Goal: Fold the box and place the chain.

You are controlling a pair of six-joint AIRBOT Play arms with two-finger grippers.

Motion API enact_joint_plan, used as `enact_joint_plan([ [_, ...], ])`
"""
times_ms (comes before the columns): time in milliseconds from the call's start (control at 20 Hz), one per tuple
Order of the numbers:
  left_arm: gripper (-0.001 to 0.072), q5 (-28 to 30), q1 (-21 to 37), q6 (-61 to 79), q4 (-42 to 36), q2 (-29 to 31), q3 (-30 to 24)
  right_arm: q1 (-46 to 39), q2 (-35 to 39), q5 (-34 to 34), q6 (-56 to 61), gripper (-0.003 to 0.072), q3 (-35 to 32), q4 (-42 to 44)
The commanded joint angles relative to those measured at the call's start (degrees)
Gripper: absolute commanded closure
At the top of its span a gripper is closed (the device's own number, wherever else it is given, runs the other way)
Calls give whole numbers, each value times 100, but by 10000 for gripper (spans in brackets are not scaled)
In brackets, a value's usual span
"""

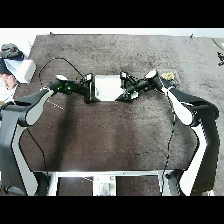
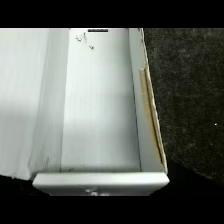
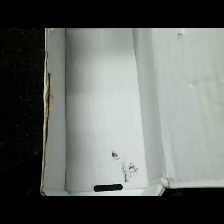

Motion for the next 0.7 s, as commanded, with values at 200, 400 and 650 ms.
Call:
enact_joint_plan([
  [200,1,28,0,-13,-173,-4,4,2,-4,0,2,215,-2,2],
  [400,1,20,-2,-144,-146,-9,4,2,-4,0,2,215,-2,0],
  [650,1,66,-35,-144,-129,-11,4,2,-4,2,2,215,-2,2],
])
